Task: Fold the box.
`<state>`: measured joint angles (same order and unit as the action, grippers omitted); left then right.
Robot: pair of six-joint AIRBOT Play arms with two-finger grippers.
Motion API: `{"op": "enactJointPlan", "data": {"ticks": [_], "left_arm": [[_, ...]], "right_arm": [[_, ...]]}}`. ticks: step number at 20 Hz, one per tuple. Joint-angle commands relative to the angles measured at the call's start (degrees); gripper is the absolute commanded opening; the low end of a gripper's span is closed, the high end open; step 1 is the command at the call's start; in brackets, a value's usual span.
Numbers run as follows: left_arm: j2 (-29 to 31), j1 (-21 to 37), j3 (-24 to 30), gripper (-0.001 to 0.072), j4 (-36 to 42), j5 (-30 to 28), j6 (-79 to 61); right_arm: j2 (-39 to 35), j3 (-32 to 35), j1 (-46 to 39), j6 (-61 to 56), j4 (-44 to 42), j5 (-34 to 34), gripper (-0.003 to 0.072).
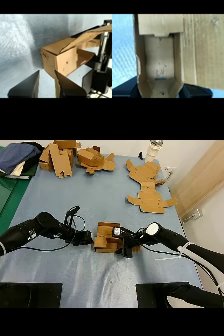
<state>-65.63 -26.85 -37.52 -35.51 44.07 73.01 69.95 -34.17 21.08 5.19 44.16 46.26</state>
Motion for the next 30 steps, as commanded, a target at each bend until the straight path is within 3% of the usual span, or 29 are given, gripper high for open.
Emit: {"op": "enactJointPlan", "data": {"ticks": [1,10,12,16,19,23,24,27,30], "left_arm": [[0.0,0.0,-0.4,0.0293,2.1,0.0,-0.6],[-0.1,-2.6,-2.7,0.0297,-0.1,1.3,-0.6],[-0.5,-4.5,-2.7,0.0396,-2.4,0.4,0.5],[-1.2,-5.9,-3.6,0.0396,-5.4,-0.4,7.8],[-1.2,-8.8,-6.0,0.0395,-15.3,1.0,17.7],[-1.2,-15.8,-10.6,0.0395,-37.0,1.3,37.9],[-1.2,-16.9,-11.0,0.0394,-39.3,-0.2,38.5],[-1.2,-17.6,-11.0,0.0394,-36.9,-5.9,38.5],[-1.2,-17.6,-11.0,0.0393,-36.4,-7.8,38.4]], "right_arm": [[0.0,0.0,0.1,0.0,0.0,0.0,0.0543],[0.0,0.0,0.1,0.0,0.0,0.0,0.0543],[0.0,0.0,0.1,0.0,0.0,0.1,0.0543],[0.0,0.0,0.1,0.0,0.0,0.2,0.0543],[0.0,0.0,0.1,0.0,0.0,0.2,0.0543],[0.0,0.0,0.1,0.0,0.0,0.3,0.0543],[0.0,0.0,0.1,0.0,0.0,0.3,0.0543],[0.0,0.0,0.1,0.0,0.0,0.3,0.0542],[0.0,0.0,0.1,0.0,0.0,0.3,0.0543]]}}
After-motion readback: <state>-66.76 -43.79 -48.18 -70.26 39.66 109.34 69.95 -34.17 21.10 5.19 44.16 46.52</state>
